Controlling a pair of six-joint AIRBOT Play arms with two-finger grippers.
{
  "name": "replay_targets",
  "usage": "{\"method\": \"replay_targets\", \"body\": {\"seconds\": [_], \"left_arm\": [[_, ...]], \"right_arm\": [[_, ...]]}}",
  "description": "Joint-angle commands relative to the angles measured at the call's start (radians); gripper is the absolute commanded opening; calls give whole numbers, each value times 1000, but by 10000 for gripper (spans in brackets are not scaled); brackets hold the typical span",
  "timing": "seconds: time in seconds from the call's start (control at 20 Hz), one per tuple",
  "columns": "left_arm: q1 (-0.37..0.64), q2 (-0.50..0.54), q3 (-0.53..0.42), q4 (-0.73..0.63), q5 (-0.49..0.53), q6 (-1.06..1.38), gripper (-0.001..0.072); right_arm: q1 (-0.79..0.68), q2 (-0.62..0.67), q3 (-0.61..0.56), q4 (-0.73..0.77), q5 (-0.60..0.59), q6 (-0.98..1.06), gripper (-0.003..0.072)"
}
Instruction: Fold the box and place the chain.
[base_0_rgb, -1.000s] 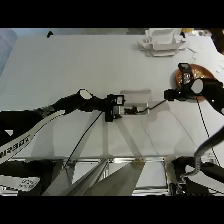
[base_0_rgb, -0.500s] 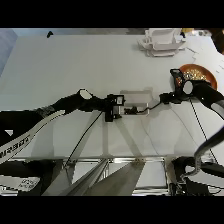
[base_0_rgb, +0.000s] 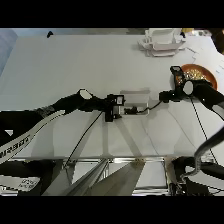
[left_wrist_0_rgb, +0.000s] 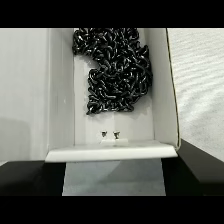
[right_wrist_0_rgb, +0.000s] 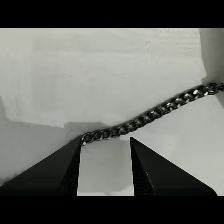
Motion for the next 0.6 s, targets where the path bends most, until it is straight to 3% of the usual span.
{"method": "replay_targets", "body": {"seconds": [0.0,0.3,0.55], "left_arm": [[0,1,0,0,0,0,83],[0,1,0,0,0,0,83],[0,1,0,0,0,0,83]], "right_arm": [[1,-3,1,-3,0,4,336],[2,-64,1,-2,8,23,308],[2,-64,1,-1,7,22,112]]}}
